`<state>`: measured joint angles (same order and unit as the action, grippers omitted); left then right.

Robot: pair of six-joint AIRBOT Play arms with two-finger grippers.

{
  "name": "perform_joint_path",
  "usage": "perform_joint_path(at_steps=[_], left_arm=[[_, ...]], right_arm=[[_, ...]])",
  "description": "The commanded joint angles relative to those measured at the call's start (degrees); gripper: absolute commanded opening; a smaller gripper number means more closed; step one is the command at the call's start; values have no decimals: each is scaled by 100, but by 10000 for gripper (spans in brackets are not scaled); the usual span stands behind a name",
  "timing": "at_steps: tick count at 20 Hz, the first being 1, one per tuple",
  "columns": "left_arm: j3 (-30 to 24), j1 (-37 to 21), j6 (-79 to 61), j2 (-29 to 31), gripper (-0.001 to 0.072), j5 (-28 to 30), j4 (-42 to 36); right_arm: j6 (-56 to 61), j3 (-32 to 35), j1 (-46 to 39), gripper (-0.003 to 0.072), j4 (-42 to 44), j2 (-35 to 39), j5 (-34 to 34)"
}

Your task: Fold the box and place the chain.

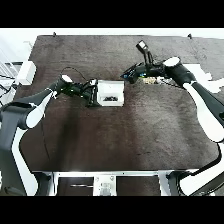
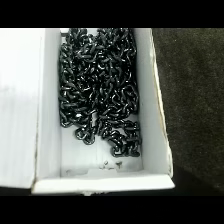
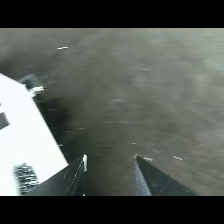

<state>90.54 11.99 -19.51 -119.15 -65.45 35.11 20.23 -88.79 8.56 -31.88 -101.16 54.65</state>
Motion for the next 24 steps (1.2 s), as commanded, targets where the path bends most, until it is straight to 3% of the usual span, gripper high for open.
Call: perform_joint_path(at_steps=[1,10,24], left_arm=[[0,-2,-2,4,469,0,0],[0,-2,-2,4,469,2,-9],[0,-2,-2,4,469,7,-103]], right_arm=[[-120,-190,223,334,-94,-238,396],[76,-192,570,336,-697,-234,1504],[74,-190,863,335,-1073,-236,1228]])
